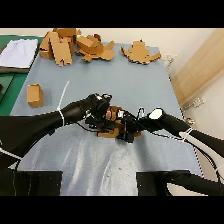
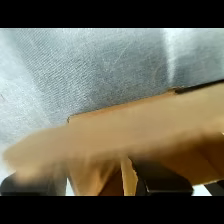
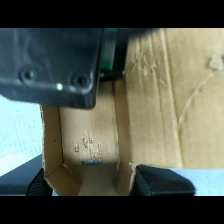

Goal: Fold the box.

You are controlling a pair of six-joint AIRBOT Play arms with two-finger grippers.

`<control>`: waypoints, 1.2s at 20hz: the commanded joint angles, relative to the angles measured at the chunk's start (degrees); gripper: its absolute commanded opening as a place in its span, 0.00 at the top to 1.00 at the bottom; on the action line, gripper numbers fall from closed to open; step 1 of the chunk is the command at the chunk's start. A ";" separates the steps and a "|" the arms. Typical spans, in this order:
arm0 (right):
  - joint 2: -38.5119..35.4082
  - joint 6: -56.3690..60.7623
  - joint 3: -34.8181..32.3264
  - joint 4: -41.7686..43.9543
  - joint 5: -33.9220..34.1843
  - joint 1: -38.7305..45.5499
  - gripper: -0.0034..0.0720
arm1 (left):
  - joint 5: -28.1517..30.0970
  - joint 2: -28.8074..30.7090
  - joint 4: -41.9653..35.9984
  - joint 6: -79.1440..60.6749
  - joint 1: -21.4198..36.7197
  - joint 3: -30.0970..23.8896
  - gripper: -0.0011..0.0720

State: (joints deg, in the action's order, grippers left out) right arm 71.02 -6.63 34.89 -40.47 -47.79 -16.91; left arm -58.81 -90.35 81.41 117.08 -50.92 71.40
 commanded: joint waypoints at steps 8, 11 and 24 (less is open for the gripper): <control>0.04 0.02 0.02 0.02 0.00 0.02 0.15 | -0.52 -0.81 2.80 3.80 -1.33 0.24 0.97; 0.04 0.02 0.02 0.02 0.00 0.04 0.15 | -1.42 -0.79 2.58 3.06 -1.31 0.24 0.97; 0.04 0.02 0.02 0.02 0.00 0.04 0.15 | -4.31 0.83 0.94 0.17 -0.74 1.97 0.44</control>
